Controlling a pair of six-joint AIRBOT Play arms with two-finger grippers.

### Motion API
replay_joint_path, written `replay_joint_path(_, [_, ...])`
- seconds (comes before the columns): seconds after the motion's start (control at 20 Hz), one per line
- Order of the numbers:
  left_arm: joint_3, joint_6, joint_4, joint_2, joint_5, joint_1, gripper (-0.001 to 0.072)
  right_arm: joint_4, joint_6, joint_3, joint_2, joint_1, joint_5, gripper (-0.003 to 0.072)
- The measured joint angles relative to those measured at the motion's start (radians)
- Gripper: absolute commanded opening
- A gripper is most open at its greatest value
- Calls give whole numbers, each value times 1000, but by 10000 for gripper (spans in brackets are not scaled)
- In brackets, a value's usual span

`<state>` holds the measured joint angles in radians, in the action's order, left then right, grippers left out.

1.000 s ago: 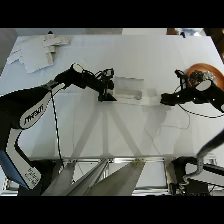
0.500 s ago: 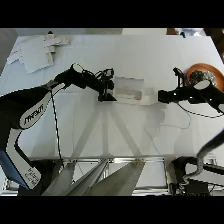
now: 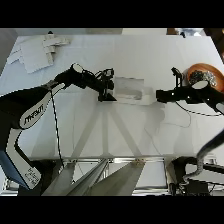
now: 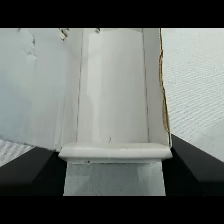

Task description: Fold the box and place the chain.

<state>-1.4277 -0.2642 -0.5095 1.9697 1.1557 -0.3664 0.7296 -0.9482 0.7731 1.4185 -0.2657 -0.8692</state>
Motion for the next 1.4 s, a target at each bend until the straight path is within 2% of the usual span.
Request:
replay_joint_path(0.45, [0, 0, 0, 0, 0, 0, 11, -163, 85, 0, 16, 66, 29, 20])
replay_joint_path(0.55, [0, 0, 0, 0, 0, 0, 11, -217, 121, 0, 16, 68, 16, 199])
replay_joint_path(0.85, [0, 1, 0, 0, 1, 0, 11, -297, 169, 0, 17, 70, -9, 192])
replay_joint_path(0.95, [0, -1, 0, 0, 1, 1, 11, -306, 179, 0, 17, 70, -24, 98])
replay_joint_path(1.0, [0, -1, 0, 0, 1, 1, 11, -311, 183, 0, 17, 70, -32, 91])
replay_joint_path(1.25, [0, 0, 0, 0, -1, 0, 11, -318, 194, 0, 11, 32, -60, 93])
replay_joint_path(1.4, [0, 0, 0, 0, -1, 0, 11, -305, 217, 0, 8, 8, -96, 121])
